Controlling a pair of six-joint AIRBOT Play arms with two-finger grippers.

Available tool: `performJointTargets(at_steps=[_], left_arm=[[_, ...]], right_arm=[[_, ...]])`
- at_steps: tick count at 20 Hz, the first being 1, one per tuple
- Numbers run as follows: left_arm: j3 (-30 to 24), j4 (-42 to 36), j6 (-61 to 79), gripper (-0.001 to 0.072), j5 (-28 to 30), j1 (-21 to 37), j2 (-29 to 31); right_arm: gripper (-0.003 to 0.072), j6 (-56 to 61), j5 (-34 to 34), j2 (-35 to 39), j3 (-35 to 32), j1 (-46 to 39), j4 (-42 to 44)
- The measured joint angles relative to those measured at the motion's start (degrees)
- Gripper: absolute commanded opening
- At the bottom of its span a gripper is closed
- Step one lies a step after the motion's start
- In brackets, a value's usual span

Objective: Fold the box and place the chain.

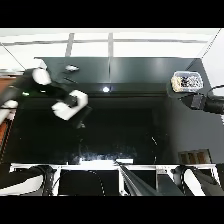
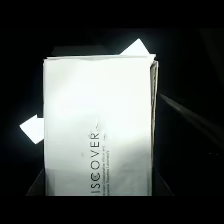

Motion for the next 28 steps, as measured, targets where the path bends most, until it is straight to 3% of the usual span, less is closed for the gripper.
performJointTargets(at_steps=[4, 8, 12, 15, 23, 28], left_arm=[[-0.11, 2.23, -7.26, 0.0365, -2.38, 19.69, 1.18], [-0.11, 1.25, -3.78, 0.0381, 3.02, 28.72, 1.40], [-0.04, 0.37, 1.99, 0.0371, 13.53, 31.28, 0.11], [0.46, -1.20, 7.50, 0.0371, 18.18, 31.87, -2.51], [5.03, -6.88, 16.90, 0.0371, 23.69, 32.20, -11.45], [6.69, -7.50, 17.75, 0.0371, 25.68, 32.22, -13.66]], right_arm=[[0.0010, 0.00, -0.87, 0.00, 0.00, 0.00, 0.00], [0.0010, 0.07, -1.66, 0.00, 0.00, 0.00, 0.02], [0.0009, 0.92, -2.47, 0.00, 0.00, 0.00, 0.04], [0.0010, 1.18, -2.89, 0.00, 0.00, 0.00, 0.04], [0.0009, 1.33, -3.72, 0.00, 0.00, 0.00, 0.04], [0.0010, 1.42, -4.09, 0.00, 0.00, 0.00, 0.04]])
